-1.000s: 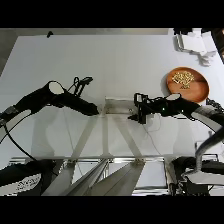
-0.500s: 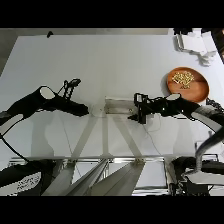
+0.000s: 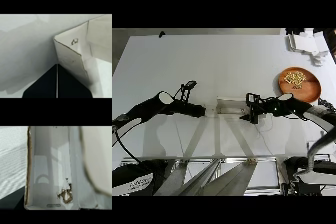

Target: Fold the box and place the chain.

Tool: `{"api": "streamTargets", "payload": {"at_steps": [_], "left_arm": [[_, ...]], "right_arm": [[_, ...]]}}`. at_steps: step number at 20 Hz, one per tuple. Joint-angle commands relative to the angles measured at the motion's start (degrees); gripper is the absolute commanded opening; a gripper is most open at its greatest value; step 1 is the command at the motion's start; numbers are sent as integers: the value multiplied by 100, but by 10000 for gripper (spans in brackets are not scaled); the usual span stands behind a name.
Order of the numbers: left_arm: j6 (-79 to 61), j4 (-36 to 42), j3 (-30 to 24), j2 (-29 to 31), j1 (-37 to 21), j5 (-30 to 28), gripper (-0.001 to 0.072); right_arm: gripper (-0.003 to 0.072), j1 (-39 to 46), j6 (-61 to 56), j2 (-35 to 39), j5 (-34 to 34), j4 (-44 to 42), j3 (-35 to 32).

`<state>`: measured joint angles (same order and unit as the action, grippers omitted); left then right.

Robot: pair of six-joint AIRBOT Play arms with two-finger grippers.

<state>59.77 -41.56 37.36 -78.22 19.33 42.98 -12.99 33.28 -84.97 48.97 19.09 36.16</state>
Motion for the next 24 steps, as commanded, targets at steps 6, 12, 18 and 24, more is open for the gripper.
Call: {"api": "streamTargets", "payload": {"at_steps": [6, 12, 18, 24], "left_arm": [[-1475, 1784, -7, 127, -15, 282, 9], [-1606, 2234, -7, 127, -4, 442, 235], [-1606, 2269, -7, 127, -7, 501, 268], [-1606, 2269, -7, 125, 96, 498, 325]], "right_arm": [[518, -2, 0, 2, 0, -2, 4], [518, -2, 0, 2, 0, -2, 4], [518, -2, 0, 2, 0, -2, 4], [518, -2, 0, 2, 0, -2, 4]]}}
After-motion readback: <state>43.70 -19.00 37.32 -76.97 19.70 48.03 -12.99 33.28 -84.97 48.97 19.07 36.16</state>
